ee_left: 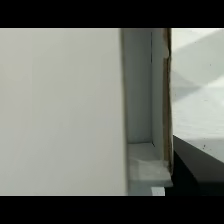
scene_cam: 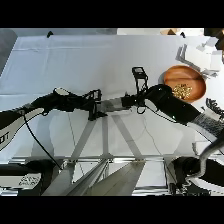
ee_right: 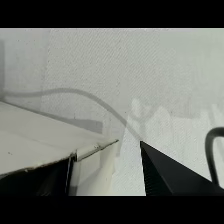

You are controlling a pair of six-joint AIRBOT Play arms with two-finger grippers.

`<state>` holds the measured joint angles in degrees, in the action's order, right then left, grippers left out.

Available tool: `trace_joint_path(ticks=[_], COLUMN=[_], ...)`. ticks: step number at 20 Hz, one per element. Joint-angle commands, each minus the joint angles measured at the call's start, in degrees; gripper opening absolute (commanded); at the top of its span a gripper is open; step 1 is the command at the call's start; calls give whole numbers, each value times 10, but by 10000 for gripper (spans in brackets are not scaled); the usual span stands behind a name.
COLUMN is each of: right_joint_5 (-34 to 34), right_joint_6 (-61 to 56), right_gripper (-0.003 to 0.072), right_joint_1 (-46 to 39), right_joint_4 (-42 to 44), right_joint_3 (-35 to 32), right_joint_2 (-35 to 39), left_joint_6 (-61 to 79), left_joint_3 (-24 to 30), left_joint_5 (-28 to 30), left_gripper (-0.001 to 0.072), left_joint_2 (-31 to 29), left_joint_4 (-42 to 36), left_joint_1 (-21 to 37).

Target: Fold the box and place the chain.

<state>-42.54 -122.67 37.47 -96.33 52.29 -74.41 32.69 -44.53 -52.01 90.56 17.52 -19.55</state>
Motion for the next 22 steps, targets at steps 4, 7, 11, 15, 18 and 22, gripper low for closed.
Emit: trace_joint_path(ticks=[4,7,11,15,18,22], right_joint_5=[9,12,13,15,30,61], right_joint_6=[25,62,61,61,59,51], right_gripper=[477,477,454,224,56,31], right_joint_1=[-3,-3,-3,-3,-3,16], right_joint_4=[29,58,54,54,56,66], right_joint_3=[0,0,0,0,0,0], right_joint_2=[-11,-21,-45,-77,-83,-88], left_joint_6=[1,1,1,1,1,1], left_joint_3=[0,0,0,0,0,0], left_joint_5=[-1,-1,-1,-1,-1,-1], left_gripper=[391,391,391,391,391,391], left_joint_2=[0,0,0,0,0,0], left_joint_4=[1,1,1,1,1,1], left_joint_1=[1,0,0,0,0,0])
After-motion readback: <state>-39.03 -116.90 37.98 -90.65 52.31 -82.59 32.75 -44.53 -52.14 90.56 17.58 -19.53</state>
